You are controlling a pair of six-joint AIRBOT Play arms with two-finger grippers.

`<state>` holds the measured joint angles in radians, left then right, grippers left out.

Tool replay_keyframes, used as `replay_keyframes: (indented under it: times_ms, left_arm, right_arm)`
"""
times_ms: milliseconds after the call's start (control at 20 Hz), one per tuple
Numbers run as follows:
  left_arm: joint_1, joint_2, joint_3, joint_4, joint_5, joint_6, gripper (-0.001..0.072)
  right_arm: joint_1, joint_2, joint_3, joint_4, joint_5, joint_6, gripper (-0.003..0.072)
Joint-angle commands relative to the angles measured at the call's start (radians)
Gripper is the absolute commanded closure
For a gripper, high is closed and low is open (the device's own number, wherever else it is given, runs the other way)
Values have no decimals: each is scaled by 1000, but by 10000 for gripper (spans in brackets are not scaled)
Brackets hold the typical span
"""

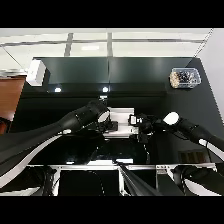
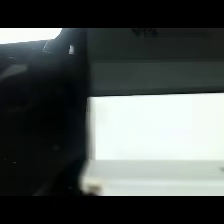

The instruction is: Fold the box and place the chain.

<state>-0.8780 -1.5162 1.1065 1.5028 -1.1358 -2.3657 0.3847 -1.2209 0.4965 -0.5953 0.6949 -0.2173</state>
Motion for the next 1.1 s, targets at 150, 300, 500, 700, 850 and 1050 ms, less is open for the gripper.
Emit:
replay_keyframes:
  times_ms: [150, 300, 500, 700, 850, 1050]
  left_arm:
    - [0, 0, 1, -16, 10, 4, 684]
    - [0, 0, 1, -16, 18, 3, 683]
    - [0, 0, 1, -18, 19, 3, 682]
    - [0, 0, 1, -20, 22, 3, 683]
    - [0, 0, 1, -20, 23, 3, 682]
    - [0, 0, 1, -20, 24, 3, 683]
  right_arm:
    - [0, 0, 0, 0, 0, 0, 638]
    - [0, 0, 0, 0, 0, 0, 638]
    - [0, 0, 0, 0, 0, 0, 639]
    - [0, 0, 0, 3, -3, 0, 638]
    - [0, 0, 0, 3, 0, 0, 638]
    - [0, 0, 0, 0, 19, 0, 638]
